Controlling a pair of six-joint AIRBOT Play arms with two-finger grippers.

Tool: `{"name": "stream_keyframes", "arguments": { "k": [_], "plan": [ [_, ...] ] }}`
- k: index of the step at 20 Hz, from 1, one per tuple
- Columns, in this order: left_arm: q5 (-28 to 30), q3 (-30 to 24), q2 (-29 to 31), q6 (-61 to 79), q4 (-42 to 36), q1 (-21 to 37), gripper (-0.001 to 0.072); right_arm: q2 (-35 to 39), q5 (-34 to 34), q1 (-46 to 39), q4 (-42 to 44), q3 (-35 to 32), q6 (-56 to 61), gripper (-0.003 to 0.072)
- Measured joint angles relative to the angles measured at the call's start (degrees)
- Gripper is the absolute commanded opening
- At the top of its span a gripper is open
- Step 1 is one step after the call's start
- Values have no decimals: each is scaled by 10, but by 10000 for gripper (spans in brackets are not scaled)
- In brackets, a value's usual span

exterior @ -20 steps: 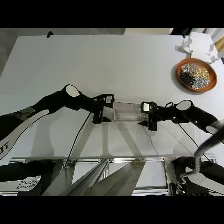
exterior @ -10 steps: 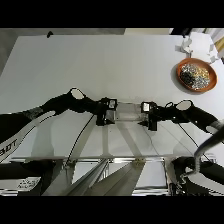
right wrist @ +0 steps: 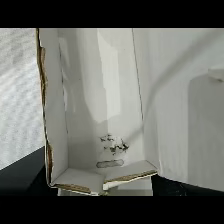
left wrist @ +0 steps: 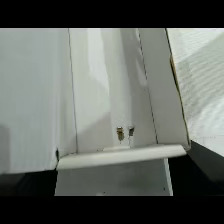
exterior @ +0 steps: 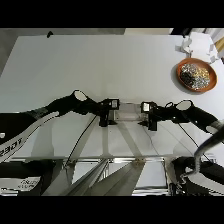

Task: Fold the box and place the chain.

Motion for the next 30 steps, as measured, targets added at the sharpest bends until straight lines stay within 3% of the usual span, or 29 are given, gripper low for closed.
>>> {"name": "stream_keyframes", "arguments": {
  "k": [1,2,22,23,24,25,30],
  "plan": [
    [-1,0,0,0,-1,0,176,0,0,0,0,0,0,471],
    [0,0,-1,0,-2,0,26,0,0,0,0,0,0,471],
    [0,0,-3,0,-3,-1,32,0,-3,0,0,0,-2,470],
    [0,0,-3,0,-3,-1,32,0,-3,0,-1,0,-2,483],
    [0,0,-3,0,-3,-1,32,0,-4,0,-1,0,-2,622],
    [1,0,-3,0,-3,-1,32,0,-9,0,-4,0,-3,697],
    [1,0,-3,0,-3,-1,32,19,-4,0,-20,0,31,698]
  ]
}}
